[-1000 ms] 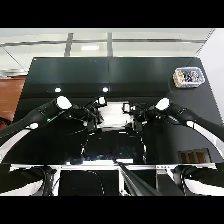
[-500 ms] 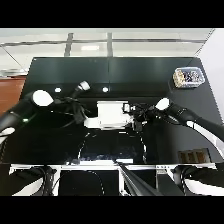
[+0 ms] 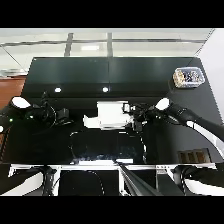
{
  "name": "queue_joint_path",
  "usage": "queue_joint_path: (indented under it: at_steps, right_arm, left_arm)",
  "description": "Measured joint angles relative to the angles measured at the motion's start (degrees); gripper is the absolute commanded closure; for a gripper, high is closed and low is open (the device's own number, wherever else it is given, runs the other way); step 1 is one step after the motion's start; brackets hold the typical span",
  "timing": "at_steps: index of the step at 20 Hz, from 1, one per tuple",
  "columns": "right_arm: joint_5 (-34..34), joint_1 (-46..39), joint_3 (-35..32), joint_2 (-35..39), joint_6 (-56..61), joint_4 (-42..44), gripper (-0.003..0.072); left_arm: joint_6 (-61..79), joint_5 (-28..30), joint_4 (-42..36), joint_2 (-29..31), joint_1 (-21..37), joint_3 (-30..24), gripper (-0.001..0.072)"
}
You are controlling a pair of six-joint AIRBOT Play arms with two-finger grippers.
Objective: Fold the box and place the chain.
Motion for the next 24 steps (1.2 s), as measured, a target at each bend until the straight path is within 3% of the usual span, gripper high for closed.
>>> queue_joint_path:
  at_steps: [3, 9, 14, 15, 18, 19, 24]
  right_arm:
    - [-0.02, 0.00, 0.00, 0.00, 0.00, 0.02, 0.0611]
    - [0.00, 0.00, 0.00, 0.00, 0.00, 0.02, 0.0611]
    - [0.00, 0.00, 0.00, 0.00, 0.00, 0.00, 0.0611]
    - [0.00, 0.00, 0.00, 0.00, 0.00, 0.02, 0.0611]
    - [0.00, 0.00, 0.00, 0.00, 0.00, 0.02, 0.0610]
    - [-0.02, 0.00, 0.00, 0.00, 0.00, 0.00, 0.0611]
    - [0.00, 0.00, 0.00, 0.00, 0.00, 0.02, 0.0611]
  left_arm:
    - [0.94, 1.05, -5.66, -4.22, -2.34, -1.01, 0.0687]
    - [1.40, 5.20, -9.86, -8.72, -10.49, -0.52, 0.0686]
    - [4.57, 3.78, -9.44, -10.16, -11.21, 1.27, 0.0670]
    - [5.57, 2.49, -9.22, -10.27, -10.67, 1.64, 0.0531]
    - [9.25, -2.10, -10.21, -10.38, -9.38, 2.93, 0.0016]
    - [10.25, -3.17, -10.47, -10.38, -9.22, 3.34, -0.0011]
    - [12.81, -4.42, -11.30, -10.45, -9.01, 5.11, -0.0001]
